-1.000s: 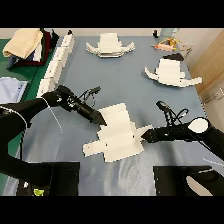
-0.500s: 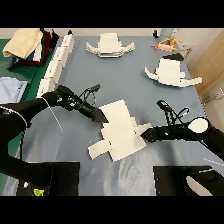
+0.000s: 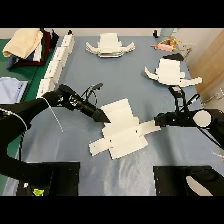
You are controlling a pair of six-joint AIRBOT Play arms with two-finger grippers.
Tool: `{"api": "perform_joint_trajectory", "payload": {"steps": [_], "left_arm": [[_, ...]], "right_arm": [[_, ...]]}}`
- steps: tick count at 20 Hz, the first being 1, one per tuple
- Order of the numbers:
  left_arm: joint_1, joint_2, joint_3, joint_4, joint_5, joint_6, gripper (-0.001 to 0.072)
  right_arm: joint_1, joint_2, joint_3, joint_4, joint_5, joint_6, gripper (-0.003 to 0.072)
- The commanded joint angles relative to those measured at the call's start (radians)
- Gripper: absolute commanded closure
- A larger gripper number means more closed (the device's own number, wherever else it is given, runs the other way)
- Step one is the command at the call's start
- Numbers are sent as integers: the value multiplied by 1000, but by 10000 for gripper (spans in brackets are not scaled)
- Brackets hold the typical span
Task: Fold the box.
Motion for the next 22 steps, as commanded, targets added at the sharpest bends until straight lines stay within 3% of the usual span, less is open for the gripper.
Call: {"api": "perform_joint_trajectory", "payload": {"steps": [1,6,10,17,22], "left_arm": [[-68,50,2,92,112,124,699],[-152,221,2,194,248,194,699],[-176,338,-2,238,264,219,699],[-304,357,-140,194,575,389,701],[-369,372,-221,179,671,388,701]], "right_arm": [[0,0,41,-90,-34,100,461],[0,0,41,-116,-45,190,461],[0,0,41,-116,-51,232,461],[0,0,41,-110,-66,275,461],[0,0,40,-103,-66,275,461]]}}
